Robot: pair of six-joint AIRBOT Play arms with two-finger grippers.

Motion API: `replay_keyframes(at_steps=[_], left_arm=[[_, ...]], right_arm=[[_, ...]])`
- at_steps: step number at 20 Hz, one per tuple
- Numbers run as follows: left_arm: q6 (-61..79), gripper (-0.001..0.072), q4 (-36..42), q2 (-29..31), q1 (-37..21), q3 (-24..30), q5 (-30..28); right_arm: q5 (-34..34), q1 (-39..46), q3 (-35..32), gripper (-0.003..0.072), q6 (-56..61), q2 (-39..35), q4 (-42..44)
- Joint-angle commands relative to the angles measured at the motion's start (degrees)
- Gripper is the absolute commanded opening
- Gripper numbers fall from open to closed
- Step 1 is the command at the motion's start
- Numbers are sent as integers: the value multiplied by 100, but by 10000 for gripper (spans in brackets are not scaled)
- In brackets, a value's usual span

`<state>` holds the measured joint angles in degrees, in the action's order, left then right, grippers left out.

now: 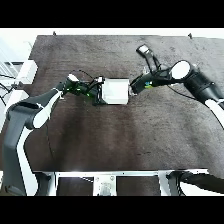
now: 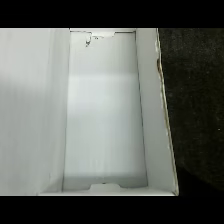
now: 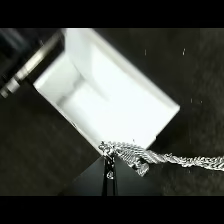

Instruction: Fold the box and place the chain.

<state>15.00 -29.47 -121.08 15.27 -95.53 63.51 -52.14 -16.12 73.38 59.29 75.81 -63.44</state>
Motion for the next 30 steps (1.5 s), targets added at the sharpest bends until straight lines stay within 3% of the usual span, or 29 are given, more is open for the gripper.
replay_keyframes(at_steps=[1,9,14,15,16,17,22,26,27,28,30], left_arm=[[2,355,-2,0,0,0,-2],[2,355,-2,0,0,0,-4],[2,355,-2,0,0,0,-2],[2,355,-2,0,0,0,-4],[2,355,-2,0,0,0,-4],[2,355,-2,0,0,0,-2],[2,355,-4,0,0,0,-2],[2,355,-4,0,0,0,-4],[2,355,-4,0,0,0,-2],[2,355,-4,0,0,0,-4],[2,355,-4,0,0,0,-2]], right_arm=[[138,-52,262,11,70,-181,396],[997,-669,258,11,70,678,435],[1080,-774,258,14,70,1497,450],[1080,-774,258,134,70,1600,439],[1080,-756,258,342,70,1641,378],[1080,-719,260,390,72,1626,295],[1058,-20,131,386,225,907,184],[1182,1241,-459,400,730,446,111],[1541,1539,-669,525,988,498,229],[1926,1742,-848,582,1106,586,413],[2321,1923,-909,583,1051,970,890]])
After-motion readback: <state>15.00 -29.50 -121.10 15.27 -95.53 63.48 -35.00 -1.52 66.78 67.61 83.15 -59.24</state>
